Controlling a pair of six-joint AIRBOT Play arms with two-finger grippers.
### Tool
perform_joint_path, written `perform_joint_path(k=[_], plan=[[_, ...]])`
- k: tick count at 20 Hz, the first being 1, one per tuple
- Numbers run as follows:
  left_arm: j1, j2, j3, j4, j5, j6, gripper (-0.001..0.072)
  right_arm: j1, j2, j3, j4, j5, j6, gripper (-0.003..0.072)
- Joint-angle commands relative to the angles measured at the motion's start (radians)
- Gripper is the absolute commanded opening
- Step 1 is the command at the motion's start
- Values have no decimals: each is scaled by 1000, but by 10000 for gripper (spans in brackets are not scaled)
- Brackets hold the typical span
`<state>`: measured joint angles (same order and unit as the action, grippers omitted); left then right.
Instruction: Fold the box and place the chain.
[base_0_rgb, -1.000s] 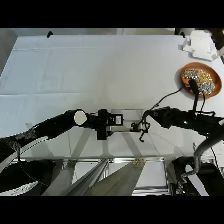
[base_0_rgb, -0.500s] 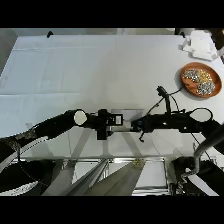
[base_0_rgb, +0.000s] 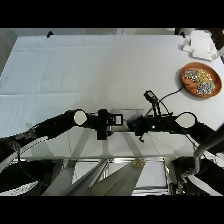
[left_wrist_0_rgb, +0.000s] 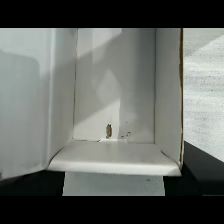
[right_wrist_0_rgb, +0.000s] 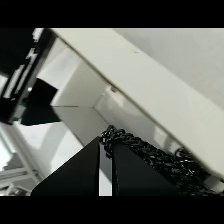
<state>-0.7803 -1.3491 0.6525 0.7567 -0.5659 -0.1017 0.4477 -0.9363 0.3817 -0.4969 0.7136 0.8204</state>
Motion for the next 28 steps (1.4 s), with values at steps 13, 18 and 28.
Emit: perform_joint_path(k=[13, 18, 28], plan=[[0, 0, 0, 0, 0, 0, 348, 73, -127, 114, -66, 94, 11, 281], [0, 0, 0, 0, 0, 0, 348, 5, 74, 126, -367, 164, 230, 257], [0, 0, 0, 0, 0, 0, 348, -353, 196, 126, -917, 148, 551, 293]])
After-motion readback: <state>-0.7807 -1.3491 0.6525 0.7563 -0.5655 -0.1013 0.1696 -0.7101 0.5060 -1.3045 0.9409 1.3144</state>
